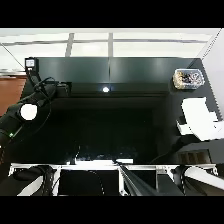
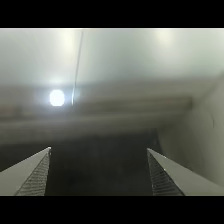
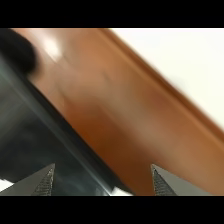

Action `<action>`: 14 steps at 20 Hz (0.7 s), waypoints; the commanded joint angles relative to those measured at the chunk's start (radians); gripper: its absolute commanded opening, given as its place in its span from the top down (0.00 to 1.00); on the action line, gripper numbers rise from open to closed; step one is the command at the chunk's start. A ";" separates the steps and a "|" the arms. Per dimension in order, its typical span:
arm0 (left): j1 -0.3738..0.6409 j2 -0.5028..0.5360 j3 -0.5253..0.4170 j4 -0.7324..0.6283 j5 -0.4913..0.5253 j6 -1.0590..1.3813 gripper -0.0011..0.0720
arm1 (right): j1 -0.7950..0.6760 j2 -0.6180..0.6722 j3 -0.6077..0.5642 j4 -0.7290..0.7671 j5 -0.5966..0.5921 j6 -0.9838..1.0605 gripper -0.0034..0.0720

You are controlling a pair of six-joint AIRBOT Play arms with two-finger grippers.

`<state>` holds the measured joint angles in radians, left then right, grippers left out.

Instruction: Fold the box and place the chain.

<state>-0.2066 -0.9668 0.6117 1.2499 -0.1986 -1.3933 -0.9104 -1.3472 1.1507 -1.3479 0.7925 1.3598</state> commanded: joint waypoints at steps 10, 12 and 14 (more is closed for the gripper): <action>0.001 -0.010 0.002 -0.012 -0.351 0.081 0.02 | -0.079 -0.401 0.309 0.092 0.563 -0.564 0.34; 0.001 -0.010 0.002 -0.013 -0.329 0.081 0.02 | -0.081 -0.400 0.309 0.091 0.612 -0.563 0.69; 0.001 -0.010 0.002 -0.013 -0.298 0.081 0.02 | -0.080 -0.389 0.308 0.121 0.648 -0.563 0.93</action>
